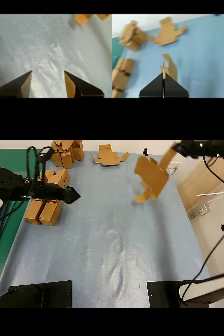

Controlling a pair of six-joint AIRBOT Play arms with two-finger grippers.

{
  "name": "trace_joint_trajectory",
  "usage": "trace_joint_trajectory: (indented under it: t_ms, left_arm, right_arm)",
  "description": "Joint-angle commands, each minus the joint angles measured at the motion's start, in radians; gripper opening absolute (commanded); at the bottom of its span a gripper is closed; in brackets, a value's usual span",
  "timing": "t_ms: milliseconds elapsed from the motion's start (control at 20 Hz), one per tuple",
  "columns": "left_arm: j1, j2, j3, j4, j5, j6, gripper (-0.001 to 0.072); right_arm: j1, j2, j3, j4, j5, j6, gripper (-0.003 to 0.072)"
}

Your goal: Fold the box.

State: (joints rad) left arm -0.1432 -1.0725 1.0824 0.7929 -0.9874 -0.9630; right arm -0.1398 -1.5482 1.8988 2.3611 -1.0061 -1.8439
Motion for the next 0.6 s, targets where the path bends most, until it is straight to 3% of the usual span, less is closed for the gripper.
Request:
trace_joint_trajectory:
  t_ms: [0,150,350,450,550]
  left_arm:
    - [0.090,0.001,0.000,0.014,-0.022,0.015,0.0597]
    - [0.171,0.001,-0.001,-0.029,-0.095,0.064,0.0597]
    - [0.270,0.001,-0.080,-0.219,-0.165,0.225,0.0597]
    - [0.282,0.001,-0.161,-0.274,-0.174,0.308,0.0597]
    - [0.274,0.000,-0.258,-0.327,-0.167,0.391,0.0597]
  right_arm:
    - [0.182,0.198,-0.135,0.022,0.025,0.069,0.0001]
    - [0.320,0.394,-0.439,0.010,0.247,0.104,0.0001]
    - [0.480,0.711,-1.108,0.016,0.766,0.237,0.0001]
    - [0.598,0.788,-1.414,0.018,1.023,0.351,0.0002]
    - [0.750,0.786,-1.634,0.017,1.336,0.495,0.0001]
